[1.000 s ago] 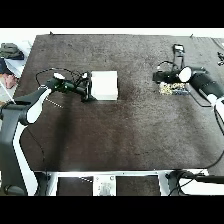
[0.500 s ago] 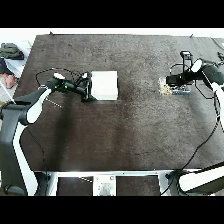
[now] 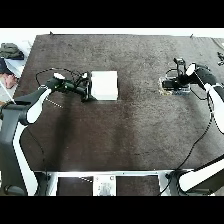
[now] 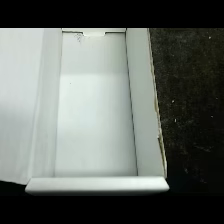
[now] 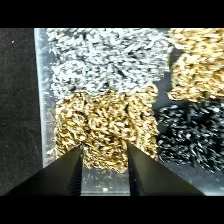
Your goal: Fold the box and place the chain.
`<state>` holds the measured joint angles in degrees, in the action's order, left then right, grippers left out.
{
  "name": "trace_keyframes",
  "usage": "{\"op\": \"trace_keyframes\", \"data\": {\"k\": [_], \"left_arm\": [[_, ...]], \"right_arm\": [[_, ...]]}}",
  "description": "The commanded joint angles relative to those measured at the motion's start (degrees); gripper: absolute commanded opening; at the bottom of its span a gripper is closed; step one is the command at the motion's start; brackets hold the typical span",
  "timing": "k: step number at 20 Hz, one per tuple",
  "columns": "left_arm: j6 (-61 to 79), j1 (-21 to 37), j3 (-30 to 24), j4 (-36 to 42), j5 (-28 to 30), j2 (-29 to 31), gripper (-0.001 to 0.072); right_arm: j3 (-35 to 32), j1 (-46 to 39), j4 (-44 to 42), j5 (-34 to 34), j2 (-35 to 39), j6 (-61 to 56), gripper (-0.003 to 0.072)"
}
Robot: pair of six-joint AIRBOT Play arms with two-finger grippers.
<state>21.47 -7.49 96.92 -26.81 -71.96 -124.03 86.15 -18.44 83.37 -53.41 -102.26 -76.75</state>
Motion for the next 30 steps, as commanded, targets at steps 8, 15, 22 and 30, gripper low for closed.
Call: {"op": "trace_keyframes", "data": {"k": [8,15,22,30], "left_arm": [[0.02,0.04,0.04,0.02,0.00,0.04,0.0345],[0.00,0.04,0.04,0.04,0.00,0.04,0.0345],[0.00,0.04,0.04,0.04,0.00,0.04,0.0345],[0.00,0.04,0.04,0.07,0.02,0.04,0.0345]], "right_arm": [[0.07,0.04,-1.33,-0.24,-0.61,2.21,0.0112],[0.11,0.04,-2.49,-1.66,2.12,2.21,-0.0003],[0.11,0.04,-3.82,-1.14,15.47,2.43,-0.0005],[1.07,10.12,-13.14,8.61,34.40,6.73,-0.0005]]}}
